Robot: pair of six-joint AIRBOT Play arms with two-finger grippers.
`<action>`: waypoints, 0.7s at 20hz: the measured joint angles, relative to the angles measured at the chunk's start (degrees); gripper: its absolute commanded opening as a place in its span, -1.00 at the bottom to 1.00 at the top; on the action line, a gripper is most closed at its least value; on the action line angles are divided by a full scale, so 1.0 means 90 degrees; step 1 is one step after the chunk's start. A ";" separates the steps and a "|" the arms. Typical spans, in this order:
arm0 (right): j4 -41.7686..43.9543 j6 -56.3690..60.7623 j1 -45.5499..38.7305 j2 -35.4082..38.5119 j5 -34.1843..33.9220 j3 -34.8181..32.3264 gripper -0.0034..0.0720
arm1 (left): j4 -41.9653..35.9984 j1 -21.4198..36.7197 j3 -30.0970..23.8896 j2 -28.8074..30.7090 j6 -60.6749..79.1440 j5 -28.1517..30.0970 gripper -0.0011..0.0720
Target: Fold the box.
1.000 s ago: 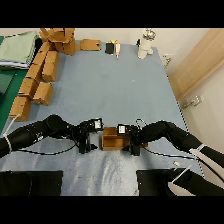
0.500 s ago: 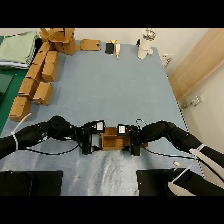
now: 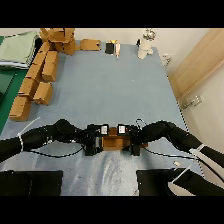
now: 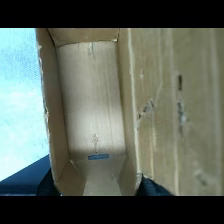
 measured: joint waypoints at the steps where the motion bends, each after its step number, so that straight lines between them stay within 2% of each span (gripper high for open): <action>1: 0.0000 0.0000 0.0000 0.0000 -0.0002 0.0000 0.43 | -0.0029 -0.0036 0.0005 -0.0005 0.0000 0.0053 0.93; 8: 0.0000 0.0000 0.0000 0.0000 0.0000 0.0000 0.43 | -0.0117 -0.0134 0.0126 -0.0180 0.0002 0.0189 0.93; 14: 0.0000 -0.0002 0.0000 0.0000 0.0000 0.0000 0.43 | -0.0109 -0.0146 0.0155 -0.0240 0.0000 0.0000 0.92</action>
